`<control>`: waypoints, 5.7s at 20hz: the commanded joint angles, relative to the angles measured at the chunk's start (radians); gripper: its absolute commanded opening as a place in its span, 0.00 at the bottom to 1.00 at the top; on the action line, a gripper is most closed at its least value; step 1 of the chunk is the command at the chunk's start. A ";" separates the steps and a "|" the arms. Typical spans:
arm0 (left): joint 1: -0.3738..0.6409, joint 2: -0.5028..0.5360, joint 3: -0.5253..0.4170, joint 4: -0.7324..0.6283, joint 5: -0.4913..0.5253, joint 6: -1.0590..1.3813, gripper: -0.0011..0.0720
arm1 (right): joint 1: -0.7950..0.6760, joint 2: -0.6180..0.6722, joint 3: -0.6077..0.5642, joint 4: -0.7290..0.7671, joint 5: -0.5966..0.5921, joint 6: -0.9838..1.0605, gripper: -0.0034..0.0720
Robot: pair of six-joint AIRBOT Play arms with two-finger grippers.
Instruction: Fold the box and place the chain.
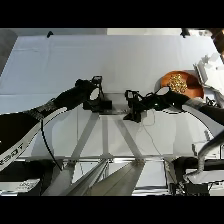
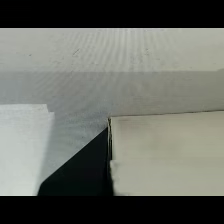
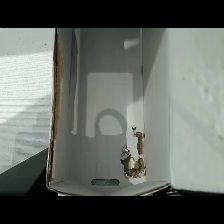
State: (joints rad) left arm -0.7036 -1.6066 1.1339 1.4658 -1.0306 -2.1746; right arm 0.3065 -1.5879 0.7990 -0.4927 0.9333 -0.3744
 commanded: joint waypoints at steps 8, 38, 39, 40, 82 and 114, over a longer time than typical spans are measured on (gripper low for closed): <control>0.095 0.156 0.000 -0.162 -0.024 0.288 0.91 | 0.000 0.000 0.000 -0.001 -0.002 -0.001 0.65; 0.491 0.068 -0.330 -0.941 -0.062 2.617 0.97 | 0.000 0.000 0.000 -0.001 -0.002 -0.001 0.65; 0.491 0.068 -0.330 -0.942 -0.056 2.617 0.97 | 0.000 0.000 0.000 -0.001 -0.002 -0.001 0.65; 0.491 0.068 -0.330 -0.942 -0.053 2.617 0.97 | 0.000 0.000 0.000 -0.001 -0.002 -0.001 0.65; 0.497 0.032 -0.280 -0.954 -0.111 2.615 0.97 | 0.000 0.000 0.000 -0.001 -0.002 -0.001 0.65; 0.370 -0.018 -0.280 -0.978 0.059 2.551 0.97 | 0.000 0.000 0.000 -0.001 -0.002 -0.001 0.65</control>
State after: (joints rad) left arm -0.3122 -1.6127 0.8524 0.4885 -1.0210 0.3744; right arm 0.3061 -1.5875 0.7990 -0.4927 0.9310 -0.3729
